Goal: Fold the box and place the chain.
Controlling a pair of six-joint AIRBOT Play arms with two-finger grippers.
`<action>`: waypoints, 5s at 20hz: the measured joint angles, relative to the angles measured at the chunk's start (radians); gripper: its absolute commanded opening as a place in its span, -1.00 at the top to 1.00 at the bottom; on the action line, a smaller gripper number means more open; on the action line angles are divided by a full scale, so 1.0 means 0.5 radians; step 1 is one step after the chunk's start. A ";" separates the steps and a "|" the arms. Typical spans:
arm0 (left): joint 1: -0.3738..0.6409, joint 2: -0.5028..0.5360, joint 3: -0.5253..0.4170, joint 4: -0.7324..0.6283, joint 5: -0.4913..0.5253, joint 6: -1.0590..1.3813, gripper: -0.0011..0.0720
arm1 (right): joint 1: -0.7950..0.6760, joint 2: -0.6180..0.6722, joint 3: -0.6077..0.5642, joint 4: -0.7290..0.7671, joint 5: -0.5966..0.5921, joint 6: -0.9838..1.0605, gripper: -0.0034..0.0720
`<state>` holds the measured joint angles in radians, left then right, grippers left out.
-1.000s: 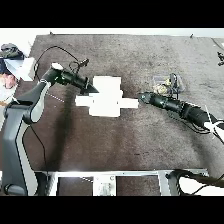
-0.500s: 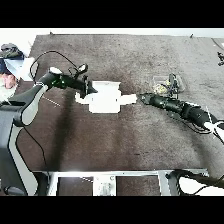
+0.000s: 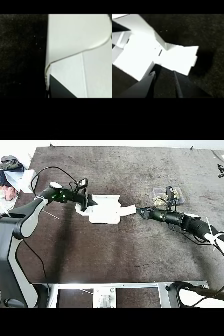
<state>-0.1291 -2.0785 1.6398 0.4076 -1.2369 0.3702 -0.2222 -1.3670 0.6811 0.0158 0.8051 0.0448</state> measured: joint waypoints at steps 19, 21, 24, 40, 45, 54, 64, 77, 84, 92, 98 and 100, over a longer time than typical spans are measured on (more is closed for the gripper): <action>0.000 -0.002 -0.066 0.011 0.035 0.047 0.94 | 0.443 -0.021 0.170 -0.508 -0.050 -1.003 -0.48; 0.000 -0.002 -0.065 0.020 0.035 0.047 0.94 | 0.513 -0.062 0.230 -0.585 -0.056 -1.071 -0.50; 0.000 -0.002 -0.065 0.031 0.035 0.047 0.94 | 0.587 -0.145 0.326 -0.712 -0.072 -1.122 -0.64; 0.000 -0.002 -0.065 0.037 0.036 0.047 0.94 | 0.866 -0.440 0.500 -0.961 -0.582 -1.154 -0.63; 0.000 -0.002 -0.065 0.037 0.036 0.047 0.94 | 0.879 -0.414 0.535 -0.976 -0.735 -1.071 -0.63; 0.000 -0.002 -0.065 0.037 0.036 0.047 0.94 | 0.787 -0.382 0.665 -0.974 -0.713 -1.028 -0.64; 0.000 -0.002 -0.065 0.037 0.036 0.047 0.94 | 0.642 -0.541 0.906 -0.971 -0.403 -0.958 -0.64; 0.000 -0.002 -0.065 0.036 0.036 0.047 0.94 | 0.502 -0.845 1.344 -1.131 0.166 -0.700 -0.64; 0.000 -0.002 -0.065 0.036 0.035 0.047 0.94 | 0.481 -0.877 1.430 -1.157 0.253 -0.656 -0.64; 0.000 -0.002 -0.065 0.036 0.034 0.047 0.94 | 0.479 -0.897 1.454 -1.163 0.253 -0.649 -0.64; 0.000 -0.002 -0.065 0.037 0.032 0.047 0.94 | 0.477 -0.958 1.508 -1.186 0.314 -0.741 -0.64; 0.000 -0.002 -0.065 0.037 0.031 0.047 0.94 | 0.461 -1.038 1.595 -1.184 0.414 -0.752 -0.64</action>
<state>-0.1291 -2.0792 1.6073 0.4259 -1.2213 0.3935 0.0082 -1.8862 1.4788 -0.5762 1.0119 -0.3309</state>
